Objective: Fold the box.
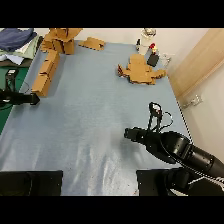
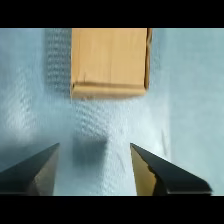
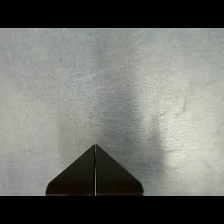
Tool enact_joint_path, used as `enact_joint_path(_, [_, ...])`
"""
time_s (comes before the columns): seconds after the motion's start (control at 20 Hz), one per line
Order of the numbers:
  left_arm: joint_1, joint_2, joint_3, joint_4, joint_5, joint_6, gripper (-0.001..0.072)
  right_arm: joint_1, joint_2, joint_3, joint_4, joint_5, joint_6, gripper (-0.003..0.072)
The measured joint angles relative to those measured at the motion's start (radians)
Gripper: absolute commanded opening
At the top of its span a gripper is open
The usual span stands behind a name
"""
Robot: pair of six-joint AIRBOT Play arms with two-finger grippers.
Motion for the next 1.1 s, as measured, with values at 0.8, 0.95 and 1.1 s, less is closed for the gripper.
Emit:
enact_joint_path(0.8, [-0.716,0.123,0.121,0.314,-0.434,-0.632,0.0010,-0.270,-0.487,0.427,0.353,-0.174,-0.587,0.0002])
enact_joint_path(0.95, [-0.801,0.092,0.135,0.346,-0.443,-0.737,0.0010,-0.287,-0.601,0.520,0.384,-0.218,-0.648,0.0002])
enact_joint_path(1.1, [-0.834,0.067,0.141,0.330,-0.444,-0.783,0.0012,-0.293,-0.660,0.558,0.410,-0.238,-0.682,0.0002])
